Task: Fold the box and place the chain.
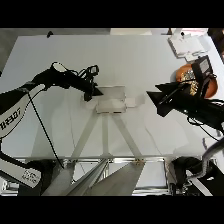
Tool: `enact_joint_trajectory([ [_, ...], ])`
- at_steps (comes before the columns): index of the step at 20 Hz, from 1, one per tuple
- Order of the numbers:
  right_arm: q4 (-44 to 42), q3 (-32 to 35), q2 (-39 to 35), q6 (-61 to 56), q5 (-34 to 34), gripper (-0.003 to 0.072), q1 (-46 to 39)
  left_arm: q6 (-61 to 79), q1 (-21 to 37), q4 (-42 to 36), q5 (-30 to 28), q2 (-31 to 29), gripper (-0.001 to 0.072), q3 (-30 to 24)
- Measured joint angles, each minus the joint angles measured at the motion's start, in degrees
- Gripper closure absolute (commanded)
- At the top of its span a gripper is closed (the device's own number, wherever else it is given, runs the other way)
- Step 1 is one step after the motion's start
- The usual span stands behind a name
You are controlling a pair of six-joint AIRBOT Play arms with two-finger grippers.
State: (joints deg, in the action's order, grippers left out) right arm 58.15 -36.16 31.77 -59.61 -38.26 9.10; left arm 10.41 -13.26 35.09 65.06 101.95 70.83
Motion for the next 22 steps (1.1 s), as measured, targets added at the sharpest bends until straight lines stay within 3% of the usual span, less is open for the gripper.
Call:
enact_joint_trajectory([
  [1, 0.0, 0.0, 0.0, 1.7, -1.2, 0.0122, 0.0, 0.0, 0.0, 0.0, 0.0, 0.0, 0.0695, 0.0],
  [7, -0.5, 0.0, 0.0, 13.0, -6.7, 0.0040, 0.0, 0.0, 0.0, 0.1, -0.1, 0.0, 0.0695, 0.0],
  [15, -3.6, 0.0, 1.0, 29.6, -11.6, -0.0008, 4.2, 0.0, 0.0, 0.1, -0.1, 0.0, 0.0695, 0.0],
  [22, -3.9, 1.7, 10.7, 44.2, -8.4, -0.0008, 9.2, 0.0, 0.0, 0.1, -0.1, 0.0, 0.0695, 0.0],
])
